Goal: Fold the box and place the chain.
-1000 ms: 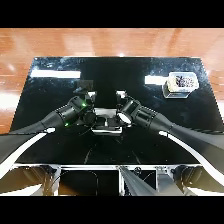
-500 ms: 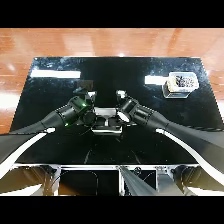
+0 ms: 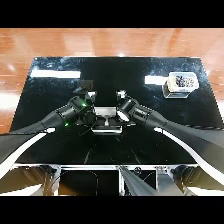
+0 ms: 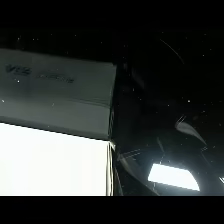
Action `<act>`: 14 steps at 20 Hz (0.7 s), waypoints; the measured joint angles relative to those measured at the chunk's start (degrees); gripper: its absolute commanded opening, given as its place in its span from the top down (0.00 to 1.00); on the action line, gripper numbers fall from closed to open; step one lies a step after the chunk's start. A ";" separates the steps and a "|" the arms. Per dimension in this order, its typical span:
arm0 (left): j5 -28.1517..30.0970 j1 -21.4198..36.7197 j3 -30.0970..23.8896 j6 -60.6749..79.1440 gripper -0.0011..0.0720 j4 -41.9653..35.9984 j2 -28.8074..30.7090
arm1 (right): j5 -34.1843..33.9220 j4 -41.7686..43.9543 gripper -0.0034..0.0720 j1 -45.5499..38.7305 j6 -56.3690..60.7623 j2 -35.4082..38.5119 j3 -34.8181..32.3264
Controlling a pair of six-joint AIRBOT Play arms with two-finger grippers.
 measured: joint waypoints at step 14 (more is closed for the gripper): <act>-0.37 0.00 0.00 -0.02 0.96 -0.02 0.00 | -0.70 1.92 0.90 -0.04 -1.77 -0.90 0.02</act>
